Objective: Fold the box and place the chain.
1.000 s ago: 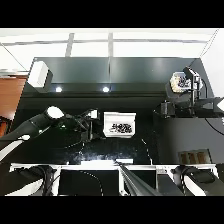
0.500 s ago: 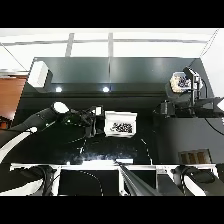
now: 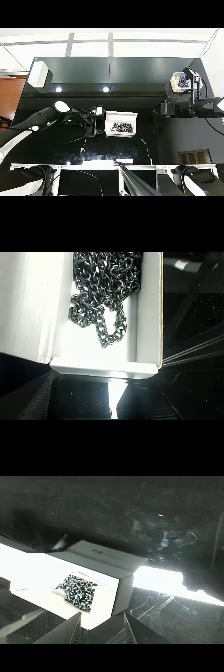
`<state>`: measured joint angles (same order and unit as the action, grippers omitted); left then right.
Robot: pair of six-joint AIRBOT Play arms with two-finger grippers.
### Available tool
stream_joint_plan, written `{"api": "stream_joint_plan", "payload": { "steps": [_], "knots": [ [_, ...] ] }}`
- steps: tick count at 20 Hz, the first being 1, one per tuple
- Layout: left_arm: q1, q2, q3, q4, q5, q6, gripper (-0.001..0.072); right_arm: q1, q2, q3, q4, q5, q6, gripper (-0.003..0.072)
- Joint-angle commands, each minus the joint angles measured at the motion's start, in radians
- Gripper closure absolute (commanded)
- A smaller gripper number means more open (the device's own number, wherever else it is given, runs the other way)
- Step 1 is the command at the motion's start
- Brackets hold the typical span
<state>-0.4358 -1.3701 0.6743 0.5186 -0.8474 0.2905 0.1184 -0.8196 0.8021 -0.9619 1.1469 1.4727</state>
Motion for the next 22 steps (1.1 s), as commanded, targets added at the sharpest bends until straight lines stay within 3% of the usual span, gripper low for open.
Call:
{"api": "stream_joint_plan", "payload": {
  "steps": [1,11,13,14,15,16,20,22],
  "knots": [
    [0.000,0.000,0.001,-0.005,-0.002,0.003,0.0004,0.000,0.000,0.000,0.000,-0.003,0.000,0.0380],
    [-0.055,0.000,0.002,-0.007,0.017,0.017,0.0009,0.000,0.000,0.000,0.000,-0.005,0.000,0.0380],
    [-0.055,0.000,0.002,-0.007,0.017,0.017,0.0046,0.000,0.000,0.000,-0.001,-0.008,-0.001,0.0380],
    [-0.055,0.000,0.002,-0.007,0.017,0.017,0.0118,0.001,0.000,0.000,-0.001,-0.011,-0.002,0.0376],
    [-0.055,0.000,0.002,-0.007,0.017,0.017,0.0257,0.008,-0.002,0.000,-0.003,-0.019,-0.002,0.0244],
    [-0.055,0.000,0.002,-0.007,0.017,0.017,0.0277,0.026,-0.004,0.000,0.010,-0.031,0.003,-0.0034],
    [-0.055,0.000,0.002,-0.007,0.017,0.017,0.0276,0.121,-0.063,0.007,0.035,-0.213,-0.018,-0.0034],
    [-0.055,0.000,0.002,-0.007,0.017,0.017,0.0276,0.127,-0.166,0.050,0.076,-0.231,-0.085,-0.0034]
  ]
}}
